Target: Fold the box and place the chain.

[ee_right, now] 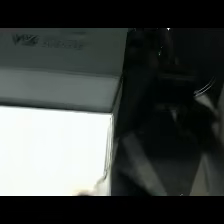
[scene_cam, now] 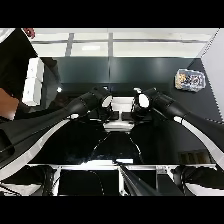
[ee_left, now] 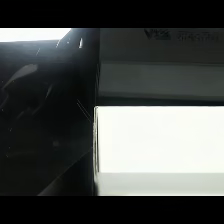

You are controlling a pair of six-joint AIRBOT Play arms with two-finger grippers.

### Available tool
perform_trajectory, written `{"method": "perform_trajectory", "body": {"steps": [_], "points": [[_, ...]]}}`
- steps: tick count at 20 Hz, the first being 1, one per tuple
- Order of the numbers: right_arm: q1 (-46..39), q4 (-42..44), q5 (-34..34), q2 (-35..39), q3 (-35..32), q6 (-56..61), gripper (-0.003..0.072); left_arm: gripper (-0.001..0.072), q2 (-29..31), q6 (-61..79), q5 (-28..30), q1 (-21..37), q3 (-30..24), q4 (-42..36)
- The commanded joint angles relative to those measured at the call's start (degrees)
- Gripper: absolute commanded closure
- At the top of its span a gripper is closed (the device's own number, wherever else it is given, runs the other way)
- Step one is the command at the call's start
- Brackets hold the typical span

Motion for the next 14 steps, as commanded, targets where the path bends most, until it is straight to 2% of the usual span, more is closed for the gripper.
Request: {"method": "perform_trajectory", "body": {"steps": [1, 7, 8, 9, 10, 14], "points": [[0.02, -0.09, 0.74, 0.02, 0.07, 0.04, 0.0309, 0.0683, 0.04, -0.22, 0.28, 0.00, 0.02, -0.04], [0.04, -0.09, 0.28, 0.02, 0.07, 0.07, 0.0312, 0.0684, 0.04, -0.22, 0.09, 0.00, 0.02, -0.04], [0.04, -0.04, -0.22, 0.02, 0.07, -0.02, 0.0428, 0.0684, 0.04, -0.22, 0.13, 0.00, 0.02, -0.04], [0.07, -0.04, -0.68, 0.02, 0.07, -0.13, 0.0640, 0.0684, 0.04, -0.22, 0.15, 0.00, 0.02, -0.02], [0.09, 0.00, -1.11, 0.02, 0.07, -0.15, 0.0670, 0.0684, 0.04, -0.22, 0.15, 0.00, 0.02, -0.02], [0.04, -0.07, -1.03, 0.02, 0.07, -0.13, 0.0654, 0.0684, 0.04, -0.24, 0.50, 0.00, 0.02, -0.02]]}}
